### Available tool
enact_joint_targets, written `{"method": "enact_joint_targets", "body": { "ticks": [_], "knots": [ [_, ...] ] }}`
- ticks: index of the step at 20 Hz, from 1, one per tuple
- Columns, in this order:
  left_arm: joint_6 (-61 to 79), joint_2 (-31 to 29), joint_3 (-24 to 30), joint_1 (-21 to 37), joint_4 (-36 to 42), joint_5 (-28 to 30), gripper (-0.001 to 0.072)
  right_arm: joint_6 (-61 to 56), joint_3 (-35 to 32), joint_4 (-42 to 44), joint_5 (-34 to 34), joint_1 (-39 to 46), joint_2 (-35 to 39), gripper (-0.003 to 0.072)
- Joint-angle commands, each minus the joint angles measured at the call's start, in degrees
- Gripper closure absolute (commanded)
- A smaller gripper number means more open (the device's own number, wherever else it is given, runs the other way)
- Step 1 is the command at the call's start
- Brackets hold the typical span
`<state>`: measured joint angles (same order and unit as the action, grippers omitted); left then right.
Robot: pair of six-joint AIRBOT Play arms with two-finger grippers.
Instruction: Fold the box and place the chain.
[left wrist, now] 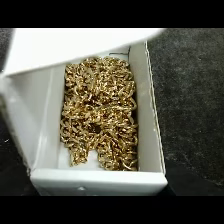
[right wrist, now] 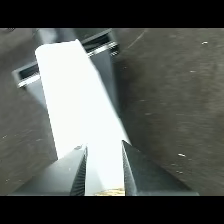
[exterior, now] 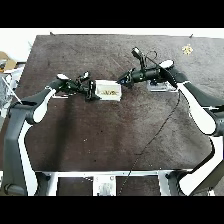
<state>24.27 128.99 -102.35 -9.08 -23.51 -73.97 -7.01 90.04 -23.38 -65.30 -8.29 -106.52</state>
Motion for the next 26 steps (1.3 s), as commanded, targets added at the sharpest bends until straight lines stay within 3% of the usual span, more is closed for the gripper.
{"method": "enact_joint_targets", "body": {
  "ticks": [1,5,6,7,13,26],
  "knots": [
    [0.0,0.02,0.02,-0.04,-0.02,0.0,0.0425,4.96,-4.28,0.04,-0.83,-1.29,1.99,0.0423],
    [0.0,0.02,0.02,-0.04,-0.02,0.02,0.0425,10.91,-11.21,2.32,3.5,-2.01,4.46,0.0412],
    [0.0,0.02,0.02,-0.04,-0.02,0.02,0.0425,12.74,-11.96,3.5,3.8,-2.08,4.42,0.0339],
    [0.0,0.02,0.02,-0.04,-0.02,0.0,0.0425,14.34,-12.13,3.98,4.2,-2.16,4.42,0.0342],
    [0.0,0.02,0.02,-0.04,-0.02,0.02,0.0425,22.82,-12.07,6.29,9.46,-4.07,4.28,0.0343],
    [0.0,0.02,0.02,-0.04,-0.02,0.02,0.0425,24.41,-7.78,3.85,14.34,-5.75,1.92,0.0365]
  ]
}}
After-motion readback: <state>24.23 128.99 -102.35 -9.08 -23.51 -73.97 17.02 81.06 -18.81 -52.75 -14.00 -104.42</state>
